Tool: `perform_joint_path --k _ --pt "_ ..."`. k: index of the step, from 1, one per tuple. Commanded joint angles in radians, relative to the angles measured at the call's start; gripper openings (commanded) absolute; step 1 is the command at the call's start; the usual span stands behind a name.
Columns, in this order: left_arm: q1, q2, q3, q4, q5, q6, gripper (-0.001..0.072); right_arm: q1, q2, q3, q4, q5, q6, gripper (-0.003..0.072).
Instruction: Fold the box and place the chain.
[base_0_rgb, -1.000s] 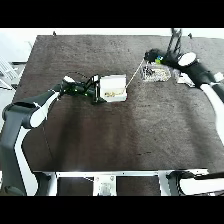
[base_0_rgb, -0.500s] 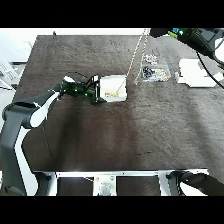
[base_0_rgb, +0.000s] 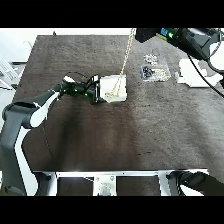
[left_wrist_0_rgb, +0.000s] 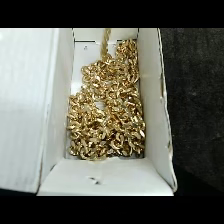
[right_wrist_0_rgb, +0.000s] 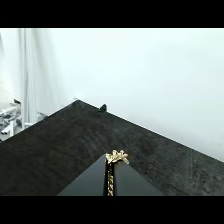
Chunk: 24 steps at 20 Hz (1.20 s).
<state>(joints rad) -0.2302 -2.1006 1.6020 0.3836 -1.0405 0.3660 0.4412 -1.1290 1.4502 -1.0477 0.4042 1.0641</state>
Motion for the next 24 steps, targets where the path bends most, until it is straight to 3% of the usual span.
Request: perform_joint_path --k 1,20,24 --pt "0.0 0.0 0.0 0.0 0.0 0.0 0.0471 0.021 -0.016 0.0 -0.001 -0.03 0.001 0.0007" --pt "0.0 0.0 0.0 0.0 0.0 0.001 0.0471 0.027 -0.114 -0.005 -0.001 -0.044 0.01 0.0007" --pt "0.0 0.0 0.0 0.0 0.0 0.001 0.0471 0.027 -0.152 -0.117 -0.001 -0.011 0.097 0.0008"
